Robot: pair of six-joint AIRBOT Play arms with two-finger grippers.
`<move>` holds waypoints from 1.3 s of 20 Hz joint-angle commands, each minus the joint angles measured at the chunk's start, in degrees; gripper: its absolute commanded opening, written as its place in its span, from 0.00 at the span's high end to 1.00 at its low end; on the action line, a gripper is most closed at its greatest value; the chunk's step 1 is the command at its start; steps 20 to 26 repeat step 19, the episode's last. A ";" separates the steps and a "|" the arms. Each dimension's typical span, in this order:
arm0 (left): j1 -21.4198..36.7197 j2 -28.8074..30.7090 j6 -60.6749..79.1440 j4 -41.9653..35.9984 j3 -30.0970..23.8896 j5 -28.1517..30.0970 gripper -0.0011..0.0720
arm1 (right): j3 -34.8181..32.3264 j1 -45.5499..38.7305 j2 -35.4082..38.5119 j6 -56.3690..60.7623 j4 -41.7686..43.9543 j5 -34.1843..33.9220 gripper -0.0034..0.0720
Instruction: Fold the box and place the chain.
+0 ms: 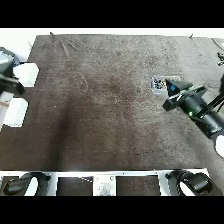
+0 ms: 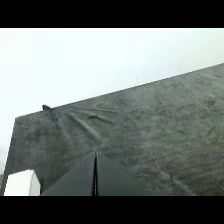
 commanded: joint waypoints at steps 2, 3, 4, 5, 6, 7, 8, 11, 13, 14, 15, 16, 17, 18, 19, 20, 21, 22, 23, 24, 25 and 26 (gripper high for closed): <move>-15.13 8.24 1.07 -0.20 -16.81 23.21 0.98 | -9.31 0.04 3.10 0.00 -0.20 -8.09 0.98; -17.03 8.22 0.87 -0.20 -18.51 23.96 0.98 | -10.71 0.04 3.56 0.00 -0.92 -10.25 0.98; -18.51 8.22 0.39 -0.20 -19.89 24.79 0.98 | -11.91 0.04 3.87 0.02 -1.68 -11.93 0.98; -19.67 8.22 -0.55 -0.20 -20.79 26.38 0.98 | -13.03 0.04 3.93 0.00 -1.68 -13.90 0.98; -20.57 8.22 -0.81 -0.17 -21.24 28.22 0.98 | -13.84 0.04 3.93 -0.02 -1.68 -15.65 0.98; -21.18 8.22 -0.79 -0.13 -21.46 29.92 0.98 | -14.43 0.04 3.93 0.00 -1.66 -17.20 0.98; -21.24 8.22 -0.76 -0.13 -21.46 30.84 0.98 | -14.56 0.04 3.93 0.00 -1.66 -17.99 0.98; -21.24 8.20 -0.85 -0.15 -21.46 30.60 0.97 | -14.56 0.00 3.91 0.02 -1.64 -18.23 0.98; -21.24 8.20 -0.85 -0.15 -21.46 30.21 0.97 | -14.56 0.00 3.89 0.02 -1.64 -18.95 0.98; -21.24 8.20 -0.85 -0.15 -21.46 29.77 0.97 | -14.56 0.00 3.89 0.04 -1.62 -19.85 0.98; -21.24 8.20 -0.81 -0.15 -21.46 29.53 0.97 | -14.56 0.00 3.89 0.04 -1.64 -21.38 0.98; -21.24 8.20 -0.81 -0.15 -21.46 29.49 0.97 | -14.56 0.00 3.89 0.04 -1.64 -23.19 0.98; -21.24 8.20 -0.83 -0.15 -21.46 29.49 0.97 | -14.56 0.00 3.87 0.04 -1.64 -25.53 0.98; -21.24 8.20 -0.81 -0.15 -21.46 29.51 0.97 | -14.56 0.00 3.87 0.04 -1.64 -28.04 0.98; -21.24 8.20 -0.81 -0.15 -21.46 29.51 0.97 | -14.56 0.00 3.87 0.04 -1.64 -31.06 0.98; -21.24 8.20 -0.81 -0.15 -21.46 29.51 0.97 | -14.56 0.00 3.87 0.04 -1.64 -31.06 0.98; -21.24 8.20 -0.81 -0.15 -21.46 29.51 0.97 | -14.56 0.00 3.87 0.04 -1.64 -31.06 0.98; -21.24 8.20 -0.81 -0.15 -21.46 29.51 0.97 | -14.56 0.00 3.87 0.04 -1.64 -31.06 0.98; -21.24 8.20 -0.81 -0.15 -21.46 29.51 0.97 | -14.56 0.00 3.87 0.04 -1.64 -31.06 0.98; -21.24 8.20 -0.81 -0.15 -21.46 29.51 0.97 | -14.56 0.00 3.87 0.04 -1.64 -31.06 0.98; -21.24 8.20 -0.81 -0.15 -21.46 29.51 0.97 | -14.56 0.00 3.87 0.04 -1.64 -31.06 0.98; -21.24 8.20 -0.81 -0.15 -21.46 29.51 0.97 | -14.56 0.00 3.87 0.04 -1.64 -31.06 0.98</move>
